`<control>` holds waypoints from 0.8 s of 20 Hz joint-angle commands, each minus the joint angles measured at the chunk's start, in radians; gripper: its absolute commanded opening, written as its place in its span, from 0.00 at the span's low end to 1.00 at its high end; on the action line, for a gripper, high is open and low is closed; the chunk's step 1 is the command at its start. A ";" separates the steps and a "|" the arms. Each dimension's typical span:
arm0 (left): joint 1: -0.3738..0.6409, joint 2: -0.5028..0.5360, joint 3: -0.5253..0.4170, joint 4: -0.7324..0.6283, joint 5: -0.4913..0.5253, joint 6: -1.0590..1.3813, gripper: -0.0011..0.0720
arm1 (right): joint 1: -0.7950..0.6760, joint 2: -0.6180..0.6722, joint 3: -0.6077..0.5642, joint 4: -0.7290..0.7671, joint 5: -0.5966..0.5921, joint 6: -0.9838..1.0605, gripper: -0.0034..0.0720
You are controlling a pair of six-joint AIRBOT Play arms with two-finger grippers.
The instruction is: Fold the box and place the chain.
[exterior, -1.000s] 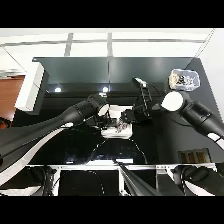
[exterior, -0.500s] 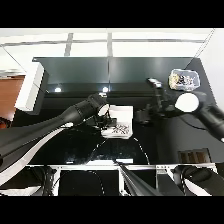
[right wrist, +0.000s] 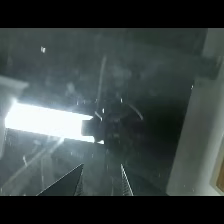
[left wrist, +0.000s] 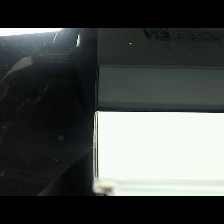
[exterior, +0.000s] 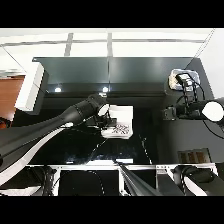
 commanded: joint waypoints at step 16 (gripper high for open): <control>0.165 0.660 -0.413 0.331 0.107 -0.064 0.80 | -0.007 0.008 -0.023 0.034 -0.050 0.019 0.43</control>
